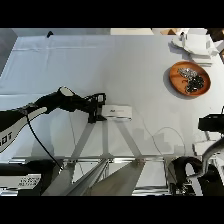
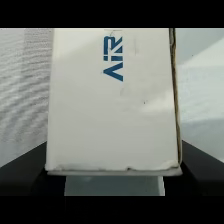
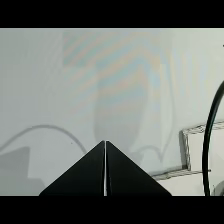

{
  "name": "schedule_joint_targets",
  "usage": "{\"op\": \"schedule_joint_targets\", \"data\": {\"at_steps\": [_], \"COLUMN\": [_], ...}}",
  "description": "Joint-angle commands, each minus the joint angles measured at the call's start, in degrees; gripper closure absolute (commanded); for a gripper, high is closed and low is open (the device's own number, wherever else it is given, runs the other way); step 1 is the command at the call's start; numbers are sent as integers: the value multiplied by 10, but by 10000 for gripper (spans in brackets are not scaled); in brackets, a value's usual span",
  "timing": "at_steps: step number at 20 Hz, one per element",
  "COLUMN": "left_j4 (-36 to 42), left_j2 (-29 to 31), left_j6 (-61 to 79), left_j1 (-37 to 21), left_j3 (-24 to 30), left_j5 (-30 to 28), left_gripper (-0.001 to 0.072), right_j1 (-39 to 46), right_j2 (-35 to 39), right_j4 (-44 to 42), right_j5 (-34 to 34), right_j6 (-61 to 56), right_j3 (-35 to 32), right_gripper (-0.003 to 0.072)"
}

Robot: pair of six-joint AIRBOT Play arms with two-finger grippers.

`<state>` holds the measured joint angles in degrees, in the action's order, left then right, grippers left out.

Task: Fold the box and place the chain.

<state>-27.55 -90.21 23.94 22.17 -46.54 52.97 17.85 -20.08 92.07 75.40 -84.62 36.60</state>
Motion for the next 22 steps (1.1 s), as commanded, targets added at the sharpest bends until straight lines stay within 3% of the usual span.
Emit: {"op": "schedule_joint_targets", "data": {"at_steps": [1,4,7,16,22], "left_j4": [4,-28,-129,-626,-645], "left_j2": [40,109,182,361,382], "left_j6": [-16,-126,-297,-874,-997], "left_j1": [-1,-1,-1,-3,-123], "left_j3": [-1,-1,-1,-1,-1], "left_j5": [3,-12,-29,-12,-130], "left_gripper": [697,698,700,697,698], "right_j1": [1,1,1,1,1], "right_j2": [0,0,0,0,1], "right_j4": [-11,-11,-11,-13,-13], "right_j5": [-31,-46,-45,-43,-43], "right_j6": [-42,-44,-44,-56,-56], "right_j3": [0,0,0,0,0], "right_gripper": [677,677,677,677,677]}}
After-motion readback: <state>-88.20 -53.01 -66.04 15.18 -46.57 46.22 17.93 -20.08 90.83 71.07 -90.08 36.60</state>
